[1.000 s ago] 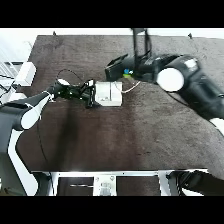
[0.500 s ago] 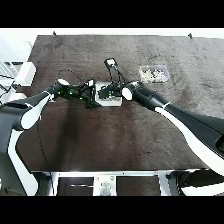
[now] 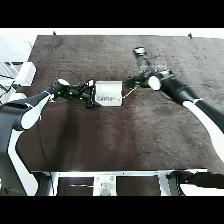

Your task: Fold the box and place the chain.

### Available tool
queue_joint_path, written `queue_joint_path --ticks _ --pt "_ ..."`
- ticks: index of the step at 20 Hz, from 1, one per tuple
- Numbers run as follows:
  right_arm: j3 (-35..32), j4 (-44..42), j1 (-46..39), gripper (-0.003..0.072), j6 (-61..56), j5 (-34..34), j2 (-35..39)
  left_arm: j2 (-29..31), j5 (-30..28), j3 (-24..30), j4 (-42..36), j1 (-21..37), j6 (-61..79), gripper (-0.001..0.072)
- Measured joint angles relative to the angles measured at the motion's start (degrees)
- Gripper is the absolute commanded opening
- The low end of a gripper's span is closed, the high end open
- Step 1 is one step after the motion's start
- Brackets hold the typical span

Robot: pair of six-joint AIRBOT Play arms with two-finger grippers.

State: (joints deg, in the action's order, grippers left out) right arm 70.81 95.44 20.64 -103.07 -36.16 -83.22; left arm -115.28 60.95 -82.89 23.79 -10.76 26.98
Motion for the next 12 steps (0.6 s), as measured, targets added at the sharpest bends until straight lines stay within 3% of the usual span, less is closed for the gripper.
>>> queue_joint_path --ticks 4,9,12 --pt "-1.9 -7.0 -10.8 0.0533 2.0 5.3 -4.8 0.0 0.0 0.0 0.0 0.0 0.0 0.0468" --pt "3.7 -21.5 -14.5 0.0508 11.9 9.0 -15.7 0.0 0.0 0.0 0.0 0.0 0.0 0.0469" --pt "8.0 -26.5 -14.8 0.0416 14.8 9.7 -21.1 0.0 0.0 0.0 0.0 0.0 0.0 0.0468"
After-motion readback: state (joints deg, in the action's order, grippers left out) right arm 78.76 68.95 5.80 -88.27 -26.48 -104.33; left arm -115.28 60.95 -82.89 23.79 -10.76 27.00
